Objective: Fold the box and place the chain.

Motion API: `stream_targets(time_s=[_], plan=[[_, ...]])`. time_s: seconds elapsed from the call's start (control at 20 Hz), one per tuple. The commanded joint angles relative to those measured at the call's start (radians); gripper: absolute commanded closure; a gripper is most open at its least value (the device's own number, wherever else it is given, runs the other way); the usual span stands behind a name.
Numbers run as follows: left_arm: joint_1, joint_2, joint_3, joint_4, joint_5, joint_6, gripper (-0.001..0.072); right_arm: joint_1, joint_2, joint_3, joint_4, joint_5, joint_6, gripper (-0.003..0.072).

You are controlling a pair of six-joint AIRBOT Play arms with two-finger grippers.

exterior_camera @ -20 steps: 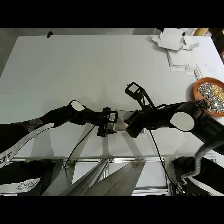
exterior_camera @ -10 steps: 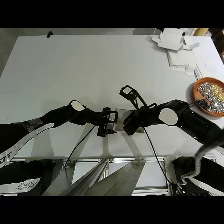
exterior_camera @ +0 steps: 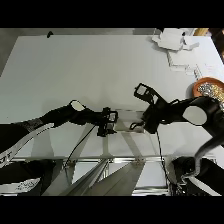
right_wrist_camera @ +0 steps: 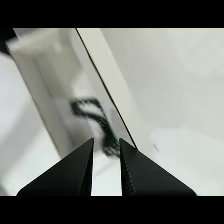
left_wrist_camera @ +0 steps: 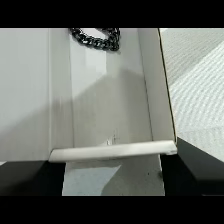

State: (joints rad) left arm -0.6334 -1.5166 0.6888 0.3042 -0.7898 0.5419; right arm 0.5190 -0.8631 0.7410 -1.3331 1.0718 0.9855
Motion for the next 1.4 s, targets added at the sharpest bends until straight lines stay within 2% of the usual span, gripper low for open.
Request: stream_targets(time_s=[0.0, 0.4, 0.55, 0.75, 0.9, 1.15, 1.35], plan=[[0.000, 0.000, 0.000, 0.000, 0.000, 0.000, 0.0395, -0.151, 0.026, 0.000, -0.129, 0.127, -0.391, 0.0507], [0.000, 0.000, 0.000, 0.000, 0.000, 0.000, 0.0395, -0.375, -0.108, -0.026, -0.065, 0.043, -0.767, 0.0511], [0.000, 0.000, 0.000, 0.000, 0.000, 0.000, 0.0395, -0.396, -0.116, -0.121, -0.067, -0.072, -0.832, 0.0509], [0.000, 0.000, 0.000, 0.000, 0.000, 0.000, 0.0395, -0.397, -0.131, -0.219, -0.027, -0.141, -0.958, 0.0509], [0.000, 0.000, 0.000, 0.000, 0.000, 0.000, 0.0395, -0.397, -0.167, -0.224, -0.011, -0.193, -0.973, 0.0509], [0.000, 0.000, 0.000, 0.000, 0.000, 0.000, 0.0395, -0.397, -0.231, -0.224, 0.010, -0.197, -0.995, 0.0509], [0.000, 0.000, 0.000, 0.000, 0.000, 0.000, 0.0395, -0.397, -0.234, -0.224, 0.009, -0.199, -0.996, 0.0510]])
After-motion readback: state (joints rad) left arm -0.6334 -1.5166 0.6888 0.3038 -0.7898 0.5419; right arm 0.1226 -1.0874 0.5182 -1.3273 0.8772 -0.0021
